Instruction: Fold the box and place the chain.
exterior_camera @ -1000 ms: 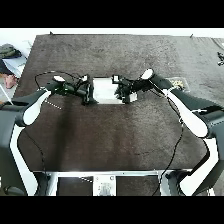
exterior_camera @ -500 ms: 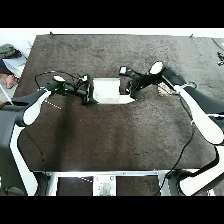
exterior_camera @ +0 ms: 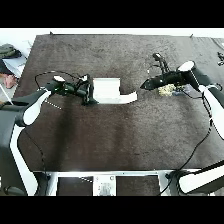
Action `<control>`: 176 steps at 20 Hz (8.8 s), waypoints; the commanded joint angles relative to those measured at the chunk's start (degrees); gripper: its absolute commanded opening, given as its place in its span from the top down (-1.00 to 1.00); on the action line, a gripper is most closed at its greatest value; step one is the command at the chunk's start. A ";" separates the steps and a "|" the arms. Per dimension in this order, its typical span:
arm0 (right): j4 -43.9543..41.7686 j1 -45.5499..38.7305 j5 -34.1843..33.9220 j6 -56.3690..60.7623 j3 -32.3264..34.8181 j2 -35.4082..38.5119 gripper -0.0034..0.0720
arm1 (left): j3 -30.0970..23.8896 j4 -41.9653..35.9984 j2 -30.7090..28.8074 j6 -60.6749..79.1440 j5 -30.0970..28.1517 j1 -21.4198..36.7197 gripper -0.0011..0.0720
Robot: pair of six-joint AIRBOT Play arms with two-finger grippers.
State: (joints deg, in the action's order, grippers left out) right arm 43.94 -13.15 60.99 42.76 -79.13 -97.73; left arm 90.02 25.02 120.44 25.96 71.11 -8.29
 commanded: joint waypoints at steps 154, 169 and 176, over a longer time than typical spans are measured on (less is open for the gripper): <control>50.77 32.65 17.53 70.75 -36.59 -21.27 -0.16 | -0.02 0.00 0.00 0.00 0.02 0.00 -0.14; 53.79 27.54 18.05 52.81 -36.44 -2.19 -0.16 | -0.02 0.00 0.00 0.00 0.00 0.00 -0.14; 52.89 17.68 2.34 49.77 -17.66 7.48 -0.16 | -0.02 0.00 -0.02 0.00 0.00 0.00 -0.14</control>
State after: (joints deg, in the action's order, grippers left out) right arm 97.14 8.23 71.55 94.15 -104.73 -94.21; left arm 90.02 25.02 120.46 25.98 71.13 -8.34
